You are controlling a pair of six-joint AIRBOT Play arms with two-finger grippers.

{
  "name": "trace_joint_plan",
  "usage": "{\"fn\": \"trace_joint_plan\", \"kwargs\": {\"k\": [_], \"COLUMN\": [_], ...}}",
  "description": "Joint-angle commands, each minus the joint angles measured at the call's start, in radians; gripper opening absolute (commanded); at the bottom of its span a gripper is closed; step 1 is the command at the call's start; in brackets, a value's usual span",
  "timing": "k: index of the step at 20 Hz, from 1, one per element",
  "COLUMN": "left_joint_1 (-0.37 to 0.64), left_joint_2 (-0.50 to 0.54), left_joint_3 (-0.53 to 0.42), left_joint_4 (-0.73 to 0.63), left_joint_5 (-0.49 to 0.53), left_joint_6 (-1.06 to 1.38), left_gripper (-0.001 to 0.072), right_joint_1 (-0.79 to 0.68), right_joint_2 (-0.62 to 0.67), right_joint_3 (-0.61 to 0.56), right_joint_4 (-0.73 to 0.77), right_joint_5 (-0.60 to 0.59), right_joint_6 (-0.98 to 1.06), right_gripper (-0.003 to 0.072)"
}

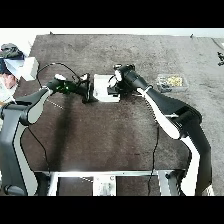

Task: Fold the box and place the chain.

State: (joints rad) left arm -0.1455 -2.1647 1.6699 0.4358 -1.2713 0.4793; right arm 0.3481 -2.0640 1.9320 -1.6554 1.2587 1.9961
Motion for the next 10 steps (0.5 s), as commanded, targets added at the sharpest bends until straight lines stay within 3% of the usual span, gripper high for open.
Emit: {"fn": "trace_joint_plan", "kwargs": {"k": [1, 2, 10], "left_joint_1": [0.001, 0.001, 0.001], "left_joint_2": [0.000, 0.000, 0.000], "left_joint_3": [0.000, 0.000, 0.000], "left_joint_4": [0.001, 0.001, 0.001], "left_joint_5": [0.000, 0.000, 0.000], "left_joint_6": [0.000, 0.000, 0.000], "left_gripper": [0.0416, 0.0416, 0.0416], "right_joint_1": [0.000, 0.000, 0.000], "right_joint_2": [0.035, 0.042, 0.138], "right_joint_3": [0.002, 0.002, 0.002], "right_joint_4": [-0.013, -0.012, 0.002], "right_joint_5": [-0.008, -0.005, 0.029], "right_joint_6": [-0.006, -0.007, -0.121], "right_gripper": [0.0504, 0.0570, 0.0569]}}
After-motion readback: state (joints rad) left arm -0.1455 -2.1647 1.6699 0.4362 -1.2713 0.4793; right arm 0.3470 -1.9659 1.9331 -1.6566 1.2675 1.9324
